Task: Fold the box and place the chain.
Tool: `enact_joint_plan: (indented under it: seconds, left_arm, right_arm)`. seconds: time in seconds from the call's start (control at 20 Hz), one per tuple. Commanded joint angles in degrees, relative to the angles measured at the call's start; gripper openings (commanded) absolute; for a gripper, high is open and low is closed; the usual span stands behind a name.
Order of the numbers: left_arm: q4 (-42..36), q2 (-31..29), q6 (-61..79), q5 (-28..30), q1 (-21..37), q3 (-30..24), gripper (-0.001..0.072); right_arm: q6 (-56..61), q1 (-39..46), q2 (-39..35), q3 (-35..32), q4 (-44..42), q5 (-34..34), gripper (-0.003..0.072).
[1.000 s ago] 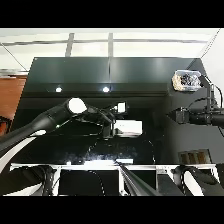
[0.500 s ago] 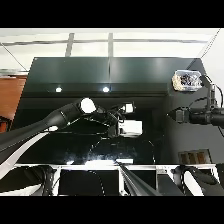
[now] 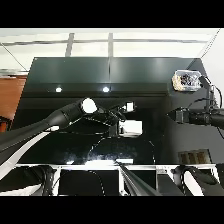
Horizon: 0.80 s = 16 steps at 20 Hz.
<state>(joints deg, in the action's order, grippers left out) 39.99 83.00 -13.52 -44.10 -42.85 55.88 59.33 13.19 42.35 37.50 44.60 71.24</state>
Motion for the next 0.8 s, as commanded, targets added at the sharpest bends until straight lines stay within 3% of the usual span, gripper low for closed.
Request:
enact_joint_plan:
  seconds: [0.0, 0.55, 0.75]
  left_arm:
    - [0.0, 0.5, -2.05, -0.04, -0.02, 0.11, 0.0707]
    - [2.14, 2.47, -1.92, 1.42, -2.75, 0.11, 0.0708]
    - [8.28, 3.74, -1.97, 9.99, -6.32, 0.09, 0.0708]
  right_arm:
    - [0.11, 0.0, -0.02, -0.04, -0.02, -0.55, 0.0014]
    - [0.28, 0.0, -0.02, -0.04, -0.02, -0.83, 0.0014]
    - [0.31, 0.02, -0.02, -0.04, -0.02, -0.81, 0.0014]
